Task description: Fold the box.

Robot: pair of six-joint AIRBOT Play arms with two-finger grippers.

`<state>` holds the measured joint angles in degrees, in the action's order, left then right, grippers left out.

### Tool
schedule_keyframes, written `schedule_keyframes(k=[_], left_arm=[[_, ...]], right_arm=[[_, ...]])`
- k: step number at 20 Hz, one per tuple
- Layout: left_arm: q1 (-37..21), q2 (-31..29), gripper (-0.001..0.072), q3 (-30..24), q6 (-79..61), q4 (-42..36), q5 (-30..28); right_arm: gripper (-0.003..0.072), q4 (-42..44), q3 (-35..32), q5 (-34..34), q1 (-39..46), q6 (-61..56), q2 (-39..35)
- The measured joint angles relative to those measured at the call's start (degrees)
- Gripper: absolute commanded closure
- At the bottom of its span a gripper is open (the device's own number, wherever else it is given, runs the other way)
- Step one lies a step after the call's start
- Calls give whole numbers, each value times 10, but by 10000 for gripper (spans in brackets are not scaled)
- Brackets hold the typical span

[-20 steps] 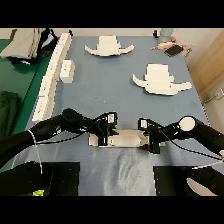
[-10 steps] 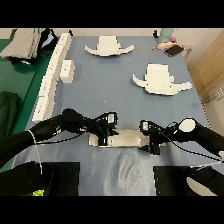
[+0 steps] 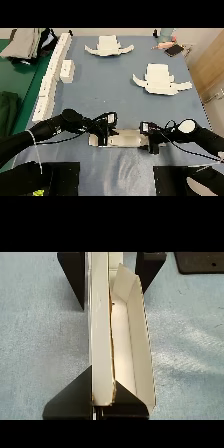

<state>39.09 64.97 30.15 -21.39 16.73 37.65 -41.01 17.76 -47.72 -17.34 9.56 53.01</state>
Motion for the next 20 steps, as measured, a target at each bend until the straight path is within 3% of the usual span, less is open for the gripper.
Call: schedule_keyframes(k=[4, 6, 20], left_arm=[[0, 0, 693, 0, 0, 0, 0], [0, 0, 693, 0, 0, 0, 0], [0, 0, 693, 0, 0, 0, 0]], right_arm=[[127, 7, -5, 2, 0, 9, 2], [220, 9, -7, 2, 0, 12, 2], [222, 3, -10, 10, -12, 15, -10]])
